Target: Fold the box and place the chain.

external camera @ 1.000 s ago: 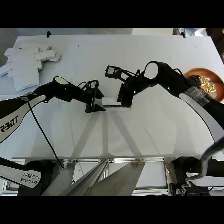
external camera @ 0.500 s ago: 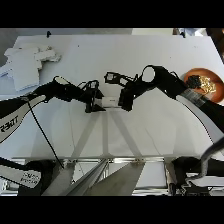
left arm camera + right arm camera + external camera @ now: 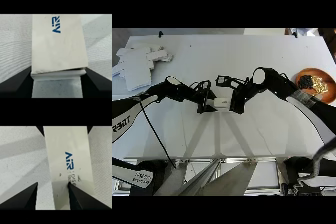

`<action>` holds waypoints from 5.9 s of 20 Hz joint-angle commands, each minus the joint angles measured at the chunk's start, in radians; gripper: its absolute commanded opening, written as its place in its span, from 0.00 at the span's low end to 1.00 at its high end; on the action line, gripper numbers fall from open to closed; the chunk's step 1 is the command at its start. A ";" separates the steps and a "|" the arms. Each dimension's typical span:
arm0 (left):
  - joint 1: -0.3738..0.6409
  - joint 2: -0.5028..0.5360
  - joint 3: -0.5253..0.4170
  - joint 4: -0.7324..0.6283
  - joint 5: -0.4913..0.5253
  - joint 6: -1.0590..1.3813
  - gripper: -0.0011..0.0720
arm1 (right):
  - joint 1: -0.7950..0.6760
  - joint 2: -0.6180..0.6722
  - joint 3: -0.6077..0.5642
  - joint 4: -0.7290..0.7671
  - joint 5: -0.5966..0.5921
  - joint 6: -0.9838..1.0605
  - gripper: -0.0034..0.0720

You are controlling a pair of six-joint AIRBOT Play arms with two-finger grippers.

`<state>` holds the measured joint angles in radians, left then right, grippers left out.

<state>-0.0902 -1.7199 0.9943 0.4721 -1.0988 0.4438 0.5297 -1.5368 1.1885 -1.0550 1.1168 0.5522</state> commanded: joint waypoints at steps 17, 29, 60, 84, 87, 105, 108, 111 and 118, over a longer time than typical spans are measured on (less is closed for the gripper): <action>0.001 0.001 0.001 -0.001 0.003 0.000 0.40 | 0.001 0.108 0.000 0.068 -0.092 0.259 0.06; 0.001 0.001 0.001 -0.001 0.003 0.000 0.40 | -0.002 -0.077 -0.026 0.531 -0.211 0.341 0.05; 0.001 0.001 0.001 -0.001 0.003 0.000 0.40 | -0.291 0.236 -0.261 0.543 -0.111 0.169 0.05; 0.001 0.001 0.001 -0.001 0.003 0.000 0.40 | -0.216 0.237 -0.496 0.643 -0.282 0.086 0.05; 0.001 0.001 0.001 -0.001 0.003 0.000 0.40 | -0.257 0.341 -0.496 0.645 -0.289 0.085 0.06; 0.001 0.001 0.001 -0.001 0.002 0.000 0.40 | -0.661 0.643 -0.494 0.009 -0.325 0.417 0.06; 0.001 0.001 0.001 -0.001 0.002 0.000 0.40 | -0.661 0.643 -0.494 0.009 -0.325 0.417 0.06; 0.001 0.001 0.001 -0.001 0.003 0.000 0.40 | -0.661 0.643 -0.494 0.008 -0.325 0.417 0.06; 0.001 0.001 0.001 -0.034 0.003 0.001 0.40 | -0.661 0.643 -0.494 0.009 -0.325 0.417 0.06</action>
<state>-0.0898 -1.7199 0.9943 0.4622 -1.0962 0.4446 -0.1307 -0.8944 0.6937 -1.0447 0.7914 0.9684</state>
